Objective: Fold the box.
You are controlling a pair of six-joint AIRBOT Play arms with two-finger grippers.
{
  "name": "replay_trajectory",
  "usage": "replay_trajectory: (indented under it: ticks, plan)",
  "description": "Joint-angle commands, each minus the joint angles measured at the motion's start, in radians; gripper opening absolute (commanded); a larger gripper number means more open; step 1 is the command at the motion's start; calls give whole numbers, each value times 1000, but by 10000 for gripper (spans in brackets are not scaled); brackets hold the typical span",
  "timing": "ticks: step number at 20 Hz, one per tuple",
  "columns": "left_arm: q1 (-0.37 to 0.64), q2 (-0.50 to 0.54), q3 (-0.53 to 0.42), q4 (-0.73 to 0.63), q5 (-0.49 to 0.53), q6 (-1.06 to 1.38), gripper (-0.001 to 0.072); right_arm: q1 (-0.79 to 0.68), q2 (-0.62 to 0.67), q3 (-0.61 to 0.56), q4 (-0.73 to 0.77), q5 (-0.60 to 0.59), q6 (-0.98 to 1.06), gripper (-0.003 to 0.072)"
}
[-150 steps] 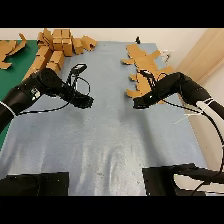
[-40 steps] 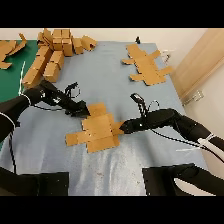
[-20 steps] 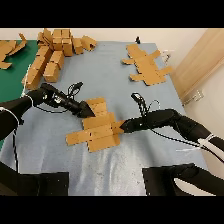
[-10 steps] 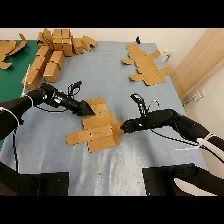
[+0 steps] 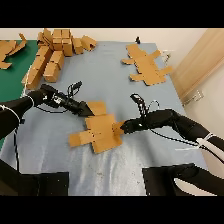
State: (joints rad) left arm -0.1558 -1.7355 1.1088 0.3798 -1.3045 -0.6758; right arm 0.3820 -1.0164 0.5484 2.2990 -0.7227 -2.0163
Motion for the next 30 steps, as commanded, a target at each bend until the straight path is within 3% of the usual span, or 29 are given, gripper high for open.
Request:
replay_trajectory:
  ticks: [1, 2, 4, 6, 8, 10, 16, 20, 30]
  plan:
    - [0, -10, 0, -12, -23, 55, 12, -2, 0, 0, -3, 9, 0, 150]
    - [0, -8, 3, -19, -27, 74, 12, -2, 0, 0, -25, 13, 7, 322]
    - [-4, -5, 23, -18, -63, 97, 12, -26, 1, 6, -123, 21, 137, 340]
    - [-17, 28, 31, -18, -37, 161, 11, -85, 9, 28, -221, 10, 309, 339]
    - [-47, 90, 31, -21, 59, 244, 11, -140, 30, 52, -228, 3, 360, 289]
    - [-87, 159, 24, -24, 143, 332, 11, -170, 60, 68, -223, 8, 379, 102]
    - [-136, 278, -134, -195, 220, 668, 11, -170, 94, 71, -218, 19, 459, 93]
    - [-136, 281, -231, -198, 209, 779, 11, -168, 94, 71, -209, 69, 465, 93]
    - [-136, 292, -282, -151, 139, 844, 11, -168, 93, 71, -200, 87, 465, 82]
